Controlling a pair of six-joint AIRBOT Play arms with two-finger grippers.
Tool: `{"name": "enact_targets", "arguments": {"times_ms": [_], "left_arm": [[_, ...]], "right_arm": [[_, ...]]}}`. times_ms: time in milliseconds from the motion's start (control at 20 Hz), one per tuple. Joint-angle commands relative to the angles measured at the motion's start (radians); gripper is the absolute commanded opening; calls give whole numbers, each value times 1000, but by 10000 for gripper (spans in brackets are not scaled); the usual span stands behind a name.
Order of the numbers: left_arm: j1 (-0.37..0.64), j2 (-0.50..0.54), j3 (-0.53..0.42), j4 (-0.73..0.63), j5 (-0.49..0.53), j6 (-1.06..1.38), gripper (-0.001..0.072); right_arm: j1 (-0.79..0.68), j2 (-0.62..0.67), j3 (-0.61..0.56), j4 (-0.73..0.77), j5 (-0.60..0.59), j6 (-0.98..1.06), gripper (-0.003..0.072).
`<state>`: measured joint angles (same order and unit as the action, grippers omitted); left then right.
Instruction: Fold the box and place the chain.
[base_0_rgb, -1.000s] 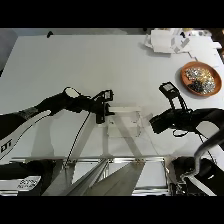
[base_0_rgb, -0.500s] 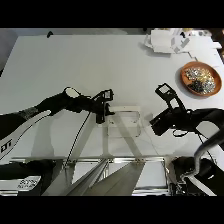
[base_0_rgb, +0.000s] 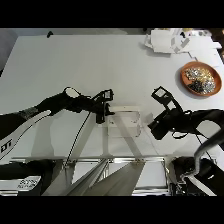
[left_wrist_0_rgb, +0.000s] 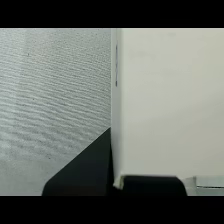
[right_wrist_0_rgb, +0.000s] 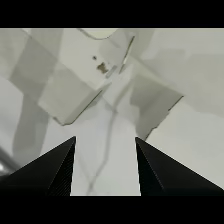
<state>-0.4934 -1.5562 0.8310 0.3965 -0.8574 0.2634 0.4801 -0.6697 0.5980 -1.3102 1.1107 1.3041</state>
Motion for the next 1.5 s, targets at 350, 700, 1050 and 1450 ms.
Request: {"name": "enact_targets", "arguments": {"times_ms": [350, 700, 1050, 1450], "left_arm": [[0, 0, 0, 1, 0, 1, 11], [0, 0, 0, 1, -7, 0, 11], [0, 0, 0, 1, -7, 0, 11], [0, 0, 0, 0, -8, 0, 11]], "right_arm": [[1, 0, -1, 167, 157, -3, 292], [1, 0, -1, 182, 187, -74, 158], [1, 0, -26, 183, 77, -350, 18], [0, -2, -41, 167, -61, -607, 18]]}}
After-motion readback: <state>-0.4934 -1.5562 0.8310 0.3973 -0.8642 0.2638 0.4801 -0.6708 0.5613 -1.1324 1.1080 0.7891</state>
